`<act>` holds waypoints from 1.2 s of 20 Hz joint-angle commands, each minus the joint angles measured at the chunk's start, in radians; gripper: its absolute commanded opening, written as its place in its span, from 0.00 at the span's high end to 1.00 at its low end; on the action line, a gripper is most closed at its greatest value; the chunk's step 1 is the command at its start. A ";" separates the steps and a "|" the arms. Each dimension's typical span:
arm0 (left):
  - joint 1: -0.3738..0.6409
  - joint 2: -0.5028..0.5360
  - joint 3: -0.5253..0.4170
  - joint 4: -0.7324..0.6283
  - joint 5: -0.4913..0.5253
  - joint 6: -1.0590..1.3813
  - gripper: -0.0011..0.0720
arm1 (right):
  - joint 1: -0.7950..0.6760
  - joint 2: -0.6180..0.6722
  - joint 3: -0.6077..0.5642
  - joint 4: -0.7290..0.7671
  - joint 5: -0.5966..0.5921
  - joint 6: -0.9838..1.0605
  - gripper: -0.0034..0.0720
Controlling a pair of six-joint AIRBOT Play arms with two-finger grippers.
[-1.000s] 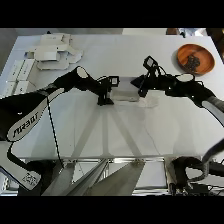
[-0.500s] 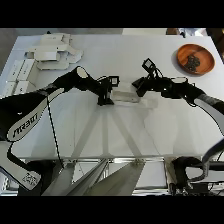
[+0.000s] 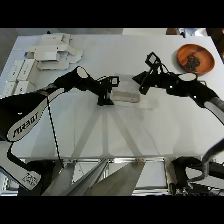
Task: Fold the box and place the chain.
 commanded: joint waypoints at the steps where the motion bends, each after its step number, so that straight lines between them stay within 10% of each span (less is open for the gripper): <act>1: 0.000 0.001 0.001 -0.002 0.004 -0.034 0.19 | 0.000 0.100 0.000 -0.311 0.013 0.002 0.94; 12: 0.000 0.001 0.001 -0.011 0.005 -0.034 0.19 | 0.000 0.064 0.000 -0.792 0.192 0.153 0.94; 15: 0.000 0.001 0.001 -0.010 0.004 -0.033 0.19 | 0.000 0.043 0.000 -0.786 0.201 0.153 0.90; 17: 0.000 0.001 0.001 -0.010 0.004 -0.033 0.19 | 0.000 0.029 0.000 -0.779 0.204 0.153 0.61; 24: 0.000 0.000 0.001 -0.010 0.004 -0.033 0.19 | 0.000 -0.040 0.000 -0.681 0.174 0.151 0.62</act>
